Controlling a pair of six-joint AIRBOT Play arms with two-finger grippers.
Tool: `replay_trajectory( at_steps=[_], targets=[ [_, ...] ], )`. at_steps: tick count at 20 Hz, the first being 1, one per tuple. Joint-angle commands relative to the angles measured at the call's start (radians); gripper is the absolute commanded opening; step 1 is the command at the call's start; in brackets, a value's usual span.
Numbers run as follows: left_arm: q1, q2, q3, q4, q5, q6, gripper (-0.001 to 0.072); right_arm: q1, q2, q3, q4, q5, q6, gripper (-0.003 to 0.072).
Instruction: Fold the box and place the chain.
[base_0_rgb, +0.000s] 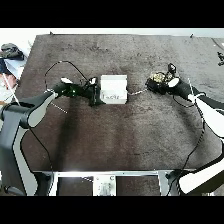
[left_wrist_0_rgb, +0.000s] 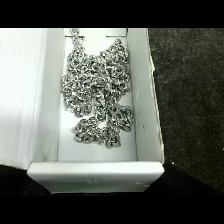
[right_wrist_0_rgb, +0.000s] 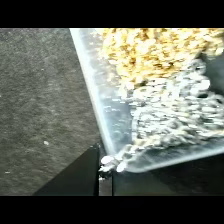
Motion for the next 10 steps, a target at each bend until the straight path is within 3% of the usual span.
replay_trajectory(
  at_steps=[1, 5, 10],
  targets=[
    [0.000, 0.001, 0.000, 0.000, 0.000, 0.000, 0.0206, 0.009, 0.015, 0.024, 0.017, 0.085, 0.000, 0.0012],
    [0.000, 0.001, 0.000, 0.000, 0.000, 0.000, 0.0206, 0.072, 0.177, 0.024, 0.016, 0.235, -0.087, 0.0011],
    [0.000, 0.001, 0.000, 0.000, 0.000, 0.000, 0.0206, 0.230, 0.401, 0.024, 0.013, 0.269, -0.114, 0.0012]
  ],
)
